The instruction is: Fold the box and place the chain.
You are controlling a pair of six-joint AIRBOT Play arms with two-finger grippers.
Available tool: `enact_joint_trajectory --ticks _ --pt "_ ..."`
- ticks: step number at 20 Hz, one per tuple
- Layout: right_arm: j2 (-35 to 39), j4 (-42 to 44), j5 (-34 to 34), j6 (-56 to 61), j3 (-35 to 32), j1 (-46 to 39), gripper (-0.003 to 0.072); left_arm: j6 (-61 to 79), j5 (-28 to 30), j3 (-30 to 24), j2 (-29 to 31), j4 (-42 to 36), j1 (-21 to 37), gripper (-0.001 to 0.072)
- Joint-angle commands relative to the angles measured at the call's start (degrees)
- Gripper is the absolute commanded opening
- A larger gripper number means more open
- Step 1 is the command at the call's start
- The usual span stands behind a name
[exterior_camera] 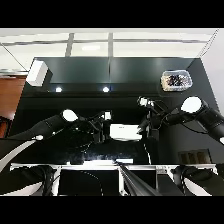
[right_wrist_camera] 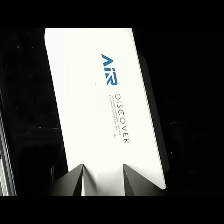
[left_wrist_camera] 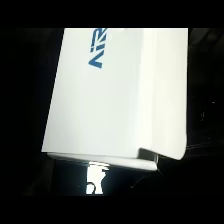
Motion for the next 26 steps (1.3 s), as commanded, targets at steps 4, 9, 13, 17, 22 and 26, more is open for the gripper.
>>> enact_joint_trajectory --ticks 4,9,13,17,22,26 --pt "0.04 -1.31 -1.07 0.02 -0.02 1.90 0.0283 0.00 0.00 0.02 -0.04 0.00 0.02 0.0328" --pt "0.04 -1.33 -1.27 0.02 0.00 1.97 0.0249 0.00 -0.02 0.02 -0.04 0.00 0.02 0.0328" --pt "0.07 -1.31 -1.73 0.07 0.07 1.97 0.0244 0.00 -0.02 0.02 -0.04 0.00 0.02 0.0328" --pt "0.07 -1.31 -2.64 0.44 0.11 1.97 0.0244 0.00 -0.04 0.02 -0.04 0.00 0.02 0.0328" --pt "0.46 -1.33 -3.87 0.50 1.84 1.97 0.0636 0.00 -0.04 0.02 -0.04 0.00 0.02 0.0328" --pt "0.46 -1.55 -4.13 0.48 1.81 2.01 0.0636 0.00 -0.04 0.02 -0.04 0.00 0.02 0.0328"
